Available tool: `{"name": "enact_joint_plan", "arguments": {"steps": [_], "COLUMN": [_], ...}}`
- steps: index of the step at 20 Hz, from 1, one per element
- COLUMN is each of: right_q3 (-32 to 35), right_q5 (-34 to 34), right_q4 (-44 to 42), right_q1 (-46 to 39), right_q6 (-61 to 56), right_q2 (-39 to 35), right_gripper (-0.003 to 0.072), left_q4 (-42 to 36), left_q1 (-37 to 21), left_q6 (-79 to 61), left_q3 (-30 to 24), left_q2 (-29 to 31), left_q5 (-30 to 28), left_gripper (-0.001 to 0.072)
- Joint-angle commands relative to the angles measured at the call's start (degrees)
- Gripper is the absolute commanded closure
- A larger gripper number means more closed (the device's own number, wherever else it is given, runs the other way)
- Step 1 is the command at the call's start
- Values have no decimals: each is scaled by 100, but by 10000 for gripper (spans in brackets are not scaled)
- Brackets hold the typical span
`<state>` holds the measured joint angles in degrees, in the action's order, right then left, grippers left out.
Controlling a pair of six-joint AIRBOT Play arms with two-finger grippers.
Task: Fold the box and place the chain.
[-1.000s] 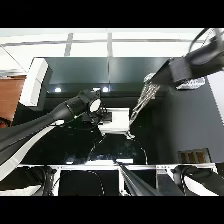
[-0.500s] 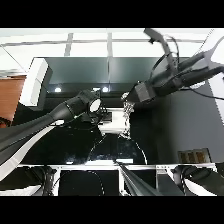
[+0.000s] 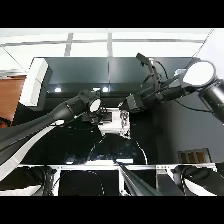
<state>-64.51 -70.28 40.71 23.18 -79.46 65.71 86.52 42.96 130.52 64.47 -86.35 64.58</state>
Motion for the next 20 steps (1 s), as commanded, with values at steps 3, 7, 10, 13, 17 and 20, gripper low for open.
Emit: {"name": "enact_joint_plan", "arguments": {"steps": [3, 7, 10, 13, 17, 20], "right_q3": [535, 531, 275, 61, 74, 264], "right_q5": [540, 109, -654, -1231, -1169, -623], "right_q4": [22, 33, 24, 20, 15, -7], "right_q1": [13, -291, -809, -1237, -1231, -894], "right_q6": [28, 151, 363, 387, 431, 452], "right_q2": [4, 2, 2, 2, 24, 28], "right_gripper": [673, 673, 673, 673, 674, 675], "left_q4": [2, 2, 0, 0, 0, 0], "left_q1": [-2, -4, -2, -2, -2, -2], "left_q6": [-2, -2, -2, -2, -2, -2], "left_q3": [0, 0, 0, 0, 0, 0], "left_q2": [-2, -2, -2, -2, -2, -2], "left_q5": [-2, 2, 17, 13, 15, 13], "left_gripper": [682, 683, 682, 682, 682, 682]}}
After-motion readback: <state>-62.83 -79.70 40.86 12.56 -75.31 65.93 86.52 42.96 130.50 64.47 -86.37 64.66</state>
